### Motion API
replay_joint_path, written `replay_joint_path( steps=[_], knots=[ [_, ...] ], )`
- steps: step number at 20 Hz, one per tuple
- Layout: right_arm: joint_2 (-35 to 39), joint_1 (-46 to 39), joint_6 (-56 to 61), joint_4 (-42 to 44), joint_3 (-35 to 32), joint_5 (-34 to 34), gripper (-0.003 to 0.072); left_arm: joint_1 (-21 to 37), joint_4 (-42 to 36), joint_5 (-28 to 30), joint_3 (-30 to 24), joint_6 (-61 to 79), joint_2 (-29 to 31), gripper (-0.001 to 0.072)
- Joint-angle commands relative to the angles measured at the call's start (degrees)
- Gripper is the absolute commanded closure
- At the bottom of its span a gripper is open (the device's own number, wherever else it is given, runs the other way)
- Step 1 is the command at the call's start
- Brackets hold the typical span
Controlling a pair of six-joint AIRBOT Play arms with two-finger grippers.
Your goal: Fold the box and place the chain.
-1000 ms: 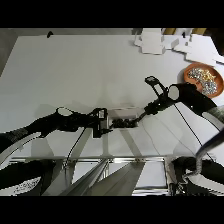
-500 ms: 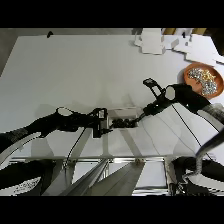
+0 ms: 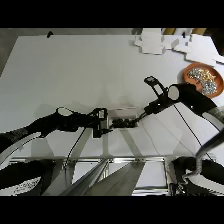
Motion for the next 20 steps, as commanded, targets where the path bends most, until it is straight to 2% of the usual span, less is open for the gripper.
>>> replay_joint_path(
  steps=[1, 2, 3, 4, 5, 12, 14, 17, 20],
  knots=[
    [2.3, 0.0, 0.0, 0.1, 0.0, 0.1, 0.067, 0.0, 0.0, 0.0, 0.0, 0.0, 0.0, 0.0498],
    [2.1, 0.0, 0.0, 0.1, 0.0, 0.1, 0.0667, 0.0, 0.0, 0.0, 0.0, 0.0, 0.0, 0.0498],
    [1.9, 0.0, 0.0, 0.1, 0.0, -0.2, 0.0617, 0.0, 0.0, 0.0, 0.0, 0.0, 0.0, 0.0498],
    [1.6, 0.0, 0.0, 0.1, 0.0, -0.7, 0.0506, 0.0, 0.0, 0.0, 0.0, 0.0, 0.0, 0.0498],
    [1.0, 0.0, 0.0, 0.1, 0.0, -0.9, 0.044, 0.0, 0.0, 0.0, 0.0, 0.0, 0.0, 0.0498],
    [-4.4, 0.0, 0.0, 0.3, 0.0, -1.1, 0.0454, 0.0, 0.0, 0.0, 0.0, 0.0, 0.0, 0.0498],
    [-4.5, 0.0, 0.0, 0.3, 0.0, -1.6, 0.0508, 0.0, 0.0, 0.0, 0.0, 0.0, 0.0, 0.0498],
    [-4.5, 0.0, 0.0, 0.3, -0.8, -2.6, 0.0513, 0.0, 0.0, 0.0, 0.0, 0.0, 0.0, 0.0498],
    [-4.5, 0.1, 0.0, 0.6, -1.2, -2.7, 0.0603, 0.0, 0.0, 0.0, 0.0, 0.0, 0.0, 0.0498]
  ],
)
